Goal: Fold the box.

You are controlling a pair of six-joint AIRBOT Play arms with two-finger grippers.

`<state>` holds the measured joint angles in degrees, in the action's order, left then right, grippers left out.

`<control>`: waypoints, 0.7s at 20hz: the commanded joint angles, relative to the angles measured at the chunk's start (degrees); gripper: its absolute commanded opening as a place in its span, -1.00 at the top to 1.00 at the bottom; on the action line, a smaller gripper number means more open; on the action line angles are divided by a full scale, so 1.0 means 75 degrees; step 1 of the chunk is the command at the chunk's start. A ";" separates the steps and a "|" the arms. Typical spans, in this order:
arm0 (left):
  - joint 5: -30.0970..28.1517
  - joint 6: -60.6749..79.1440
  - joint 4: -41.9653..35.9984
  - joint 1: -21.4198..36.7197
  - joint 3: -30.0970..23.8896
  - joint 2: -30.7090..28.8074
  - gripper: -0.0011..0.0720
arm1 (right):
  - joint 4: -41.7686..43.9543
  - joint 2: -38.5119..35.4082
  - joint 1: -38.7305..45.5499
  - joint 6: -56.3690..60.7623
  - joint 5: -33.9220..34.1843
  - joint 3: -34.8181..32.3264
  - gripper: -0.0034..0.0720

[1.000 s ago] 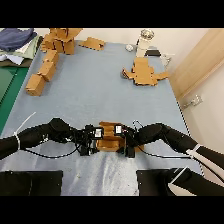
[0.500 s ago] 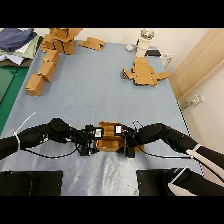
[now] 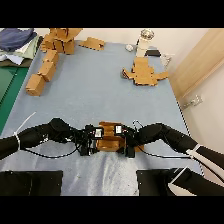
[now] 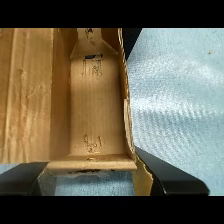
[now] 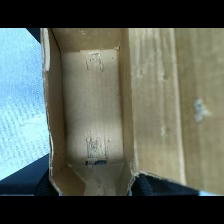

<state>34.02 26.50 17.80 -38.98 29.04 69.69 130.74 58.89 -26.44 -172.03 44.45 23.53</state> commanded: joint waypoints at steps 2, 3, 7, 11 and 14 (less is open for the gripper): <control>0.0003 0.0003 0.0000 0.0003 0.0009 -0.0006 -0.68 | 0.0035 0.0003 0.0003 0.0000 0.0015 -0.0006 -0.41; 0.0000 0.0003 0.0000 0.0003 0.0009 -0.0006 -0.68 | 0.0038 0.0003 0.0003 0.0000 0.0050 -0.0006 -0.41; 0.0003 0.0003 0.0000 0.0003 0.0009 -0.0006 -0.68 | 0.0303 -0.0070 0.0003 0.0117 0.0391 0.0073 -0.98; 0.0000 0.0003 0.0003 0.0003 0.0009 -0.0006 -0.68 | -0.0248 -0.0673 0.0009 0.0662 0.1070 0.0105 -0.98; 0.0000 0.0003 0.0000 0.0003 0.0009 -0.0006 -0.68 | -0.1425 -0.1413 0.0052 0.2037 0.1209 0.0108 -0.99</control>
